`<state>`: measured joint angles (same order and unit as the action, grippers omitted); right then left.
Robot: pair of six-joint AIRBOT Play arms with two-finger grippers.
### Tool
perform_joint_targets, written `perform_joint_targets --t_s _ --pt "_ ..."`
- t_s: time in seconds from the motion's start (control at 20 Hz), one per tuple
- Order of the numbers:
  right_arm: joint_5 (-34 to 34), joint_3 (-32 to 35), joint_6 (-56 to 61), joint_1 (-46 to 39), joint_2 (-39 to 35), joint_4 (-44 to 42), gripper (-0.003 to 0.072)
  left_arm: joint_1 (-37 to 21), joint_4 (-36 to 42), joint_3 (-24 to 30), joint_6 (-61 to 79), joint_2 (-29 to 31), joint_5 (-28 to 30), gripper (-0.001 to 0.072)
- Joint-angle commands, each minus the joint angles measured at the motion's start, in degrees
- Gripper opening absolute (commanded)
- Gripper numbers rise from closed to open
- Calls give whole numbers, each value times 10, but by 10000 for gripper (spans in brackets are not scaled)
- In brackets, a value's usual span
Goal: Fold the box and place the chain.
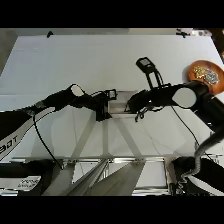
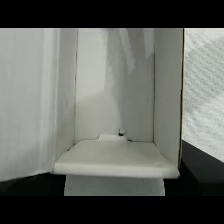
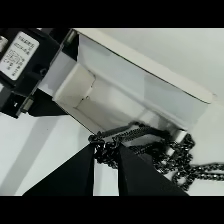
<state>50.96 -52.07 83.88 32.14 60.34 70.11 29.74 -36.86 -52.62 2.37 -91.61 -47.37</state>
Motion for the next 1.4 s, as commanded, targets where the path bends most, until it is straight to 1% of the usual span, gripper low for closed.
perform_joint_targets --t_s 0.0,0.1,0.3,0.35,0.45,0.5,0.7,0.8,0.95,1.05,1.2,1.25,1.35 --pt "-32 7 3 23 59 -1 12 0 0 0 0 0 0 352" --pt "-20 7 8 32 90 0 12 0 0 0 0 0 0 352" --pt "-13 7 7 41 125 0 17 0 0 0 0 0 0 352" --pt "-13 7 7 41 131 2 30 0 0 0 0 0 0 352" --pt "-15 7 7 41 134 7 244 0 0 0 0 0 0 352" --pt "-16 7 7 41 131 7 334 0 0 0 0 0 0 352" --pt "-20 6 7 39 109 10 342 0 0 0 0 0 0 352" --pt "-20 6 8 38 92 30 340 0 0 0 0 0 0 352" --pt "1 6 10 10 58 42 338 0 0 0 0 0 0 352" --pt "41 6 37 -19 38 89 338 0 0 0 0 0 0 352" --pt "106 6 82 -64 26 205 338 0 0 0 0 0 0 352" --pt "117 6 96 -75 26 241 338 0 0 0 0 0 0 352" --pt "109 6 123 -94 26 292 338 0 0 0 0 0 0 352"
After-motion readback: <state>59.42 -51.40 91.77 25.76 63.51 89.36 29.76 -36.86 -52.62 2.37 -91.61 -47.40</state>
